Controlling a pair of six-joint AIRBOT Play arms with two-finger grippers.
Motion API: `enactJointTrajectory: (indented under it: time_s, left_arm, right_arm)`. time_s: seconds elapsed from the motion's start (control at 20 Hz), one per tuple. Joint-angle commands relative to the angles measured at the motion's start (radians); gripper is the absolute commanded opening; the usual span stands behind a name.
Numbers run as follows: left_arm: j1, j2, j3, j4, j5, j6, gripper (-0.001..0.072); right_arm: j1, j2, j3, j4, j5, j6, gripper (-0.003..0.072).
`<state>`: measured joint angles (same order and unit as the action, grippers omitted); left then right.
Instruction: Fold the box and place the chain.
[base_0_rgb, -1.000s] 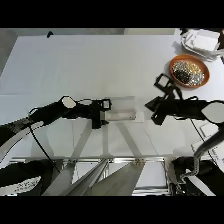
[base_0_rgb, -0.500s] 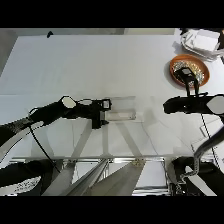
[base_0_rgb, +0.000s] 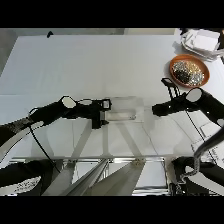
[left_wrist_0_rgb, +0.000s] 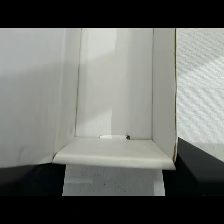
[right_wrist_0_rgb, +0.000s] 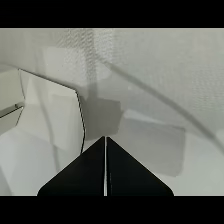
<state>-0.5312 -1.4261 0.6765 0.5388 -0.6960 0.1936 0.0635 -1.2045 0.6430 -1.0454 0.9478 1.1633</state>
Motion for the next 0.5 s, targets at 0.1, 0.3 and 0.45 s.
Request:
enactJointTrajectory:
  time_s: [0.1, 0.3, 0.45]
  left_arm:
    - [0.0, 0.0, 0.0, 0.0, 0.0, 0.0, 0.0132]
    - [0.0, 0.0, 0.0, 0.0, 0.0, 0.0, 0.0132]
    - [0.0, 0.0, 0.0, 0.0, 0.0, 0.0, 0.0132]
  right_arm:
    - [0.0, -0.091, 0.0, 0.101, 0.058, -0.077, 0.0008]
    - [0.0, -0.098, 0.0, 0.213, 0.075, -0.161, 0.0008]
    - [0.002, -0.098, 0.0, 0.247, 0.08, -0.19, 0.0008]
